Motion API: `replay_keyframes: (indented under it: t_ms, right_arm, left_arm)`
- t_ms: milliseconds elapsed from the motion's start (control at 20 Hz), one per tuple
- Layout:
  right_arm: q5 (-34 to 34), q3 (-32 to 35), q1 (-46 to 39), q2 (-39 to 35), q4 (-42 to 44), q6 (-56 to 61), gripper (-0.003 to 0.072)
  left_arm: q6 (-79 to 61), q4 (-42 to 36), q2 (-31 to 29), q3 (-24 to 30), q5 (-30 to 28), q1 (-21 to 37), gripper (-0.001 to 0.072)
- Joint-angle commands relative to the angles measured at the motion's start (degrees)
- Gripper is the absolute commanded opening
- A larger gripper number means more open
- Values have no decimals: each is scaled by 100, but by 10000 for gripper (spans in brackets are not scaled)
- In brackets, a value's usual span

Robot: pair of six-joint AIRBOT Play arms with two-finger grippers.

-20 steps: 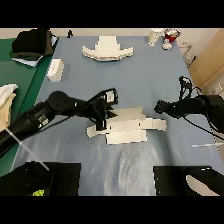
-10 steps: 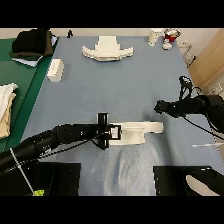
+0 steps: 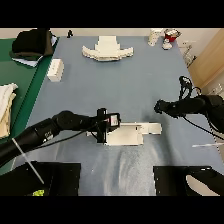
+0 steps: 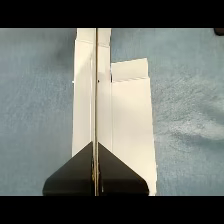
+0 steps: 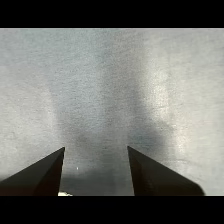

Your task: Fold the box.

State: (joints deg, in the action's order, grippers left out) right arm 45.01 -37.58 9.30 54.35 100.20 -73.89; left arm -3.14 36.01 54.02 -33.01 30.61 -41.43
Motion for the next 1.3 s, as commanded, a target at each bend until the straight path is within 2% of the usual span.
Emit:
replay_keyframes:
  t_ms: [0, 150, 350, 1050, 1250]
  right_arm:
    - [2, -4, 0, 2, 15, 0, 588]
    - [2, -4, 0, 2, 13, 0, 587]
    - [-2, -4, 0, 4, 11, -2, 588]
    - [11, -4, 0, 4, 17, 0, 588]
    - [70, -4, 0, 4, 35, 0, 588]
  left_arm:
    - [232, -9, 470, -649, 1237, 614, 12]
    - [450, -11, 968, -1126, 1825, 949, 13]
    - [446, -162, 1311, -1204, 1891, 988, 14]
    - [621, -363, 1322, -1263, 2109, 1056, 15]
    - [678, -350, 1499, -1263, 2181, 1032, 15]
